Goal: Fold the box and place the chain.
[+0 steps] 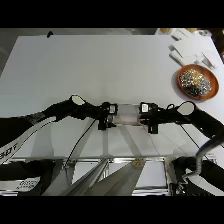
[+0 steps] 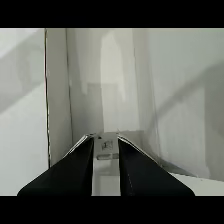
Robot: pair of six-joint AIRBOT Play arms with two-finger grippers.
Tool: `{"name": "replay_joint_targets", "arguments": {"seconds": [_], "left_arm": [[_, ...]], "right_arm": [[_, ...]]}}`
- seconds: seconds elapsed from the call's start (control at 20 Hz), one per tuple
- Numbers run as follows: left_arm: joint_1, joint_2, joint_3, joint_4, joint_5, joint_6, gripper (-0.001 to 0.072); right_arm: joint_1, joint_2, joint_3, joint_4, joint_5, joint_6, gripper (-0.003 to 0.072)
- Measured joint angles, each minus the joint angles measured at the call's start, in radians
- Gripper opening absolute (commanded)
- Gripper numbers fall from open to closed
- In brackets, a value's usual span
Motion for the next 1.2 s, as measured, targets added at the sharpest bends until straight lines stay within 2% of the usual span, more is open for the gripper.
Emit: {"name": "replay_joint_targets", "arguments": {"seconds": [0.1,0.4,0.5,0.65,0.7,0.8,1.05,1.2], "left_arm": [[0.0,0.0,0.0,0.001,-0.002,0.0,0.0252],[0.0,0.0,0.0,0.002,-0.005,0.002,0.0252],[0.0,0.0,0.0,0.0,-0.003,0.002,0.0252],[0.0,0.0,0.0,-0.002,0.002,0.001,0.0252],[0.0,0.0,0.0,-0.002,0.002,0.0,0.0252],[0.0,0.0,0.0,-0.003,0.002,0.0,0.0252],[0.0,0.0,0.0,-0.002,0.0,0.0,0.0252],[0.0,0.0,0.0,-0.002,-0.001,0.0,0.0252]], "right_arm": [[0.0,-0.002,-0.014,0.028,-0.002,-0.021,0.0429],[0.0,0.011,-0.035,0.066,-0.008,-0.051,0.0431],[0.0,0.036,-0.036,0.056,-0.006,-0.035,0.0374],[0.0,0.1,-0.037,-0.007,0.0,0.063,0.0242],[0.0,0.127,-0.037,-0.045,0.004,0.119,0.0184],[0.0,0.187,-0.037,-0.124,0.017,0.244,0.0019],[-0.04,0.356,-0.026,-0.191,0.065,0.587,0.0019],[-0.131,0.394,0.006,-0.193,0.082,0.787,0.0019]]}}
